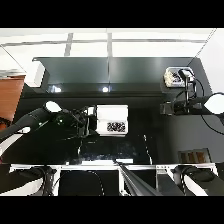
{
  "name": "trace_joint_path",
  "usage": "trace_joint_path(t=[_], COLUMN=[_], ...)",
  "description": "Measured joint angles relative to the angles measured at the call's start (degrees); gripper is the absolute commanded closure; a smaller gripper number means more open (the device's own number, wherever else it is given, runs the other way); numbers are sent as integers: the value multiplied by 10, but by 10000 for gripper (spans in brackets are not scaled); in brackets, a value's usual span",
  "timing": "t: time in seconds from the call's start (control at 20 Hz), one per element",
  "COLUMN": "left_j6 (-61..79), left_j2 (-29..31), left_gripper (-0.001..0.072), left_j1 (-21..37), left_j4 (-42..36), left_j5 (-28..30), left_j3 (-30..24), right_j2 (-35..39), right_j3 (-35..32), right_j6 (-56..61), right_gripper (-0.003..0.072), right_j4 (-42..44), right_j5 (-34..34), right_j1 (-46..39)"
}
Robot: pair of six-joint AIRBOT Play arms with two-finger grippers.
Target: Fold the box and place the chain.
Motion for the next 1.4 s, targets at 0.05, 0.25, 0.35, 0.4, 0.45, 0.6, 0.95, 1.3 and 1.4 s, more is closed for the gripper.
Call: trace_joint_path(t=[0.05, 0.25, 0.35, 0.4, 0.45, 0.6, 0.95, 1.3, 1.4], left_j6=[0, 2, 2, 2, 1, -2, -4, -5, -5], left_j2=[-1, -2, -2, -2, -2, -2, -2, -2, -2], left_gripper=[-4, 13, 234, 340, 368, 368, 367, 367, 367], left_j1=[-1, -12, -15, -16, -17, -18, -18, -18, -18], left_j4=[0, -1, -1, -1, -2, -2, -3, -3, -3], left_j5=[0, 7, 12, 13, 14, 17, 23, 23, 23], left_j3=[0, 1, 1, 1, 1, 1, 1, 1, 1], right_j2=[0, 0, -1, -3, -5, -18, -135, -259, -259], right_j3=[0, 0, 0, 0, -1, -10, 10, 106, 125], right_j6=[0, 0, 0, 0, 0, 1, -79, -306, -398], right_gripper=[408, 408, 407, 408, 407, 38, 39, 42, 42], right_j4=[2, 12, 15, 15, 16, 28, 207, 282, 284], right_j5=[-4, -19, -23, -24, -27, -50, -217, -193, -132], right_j1=[0, 0, 0, 0, 0, 0, 71, 132, 136])
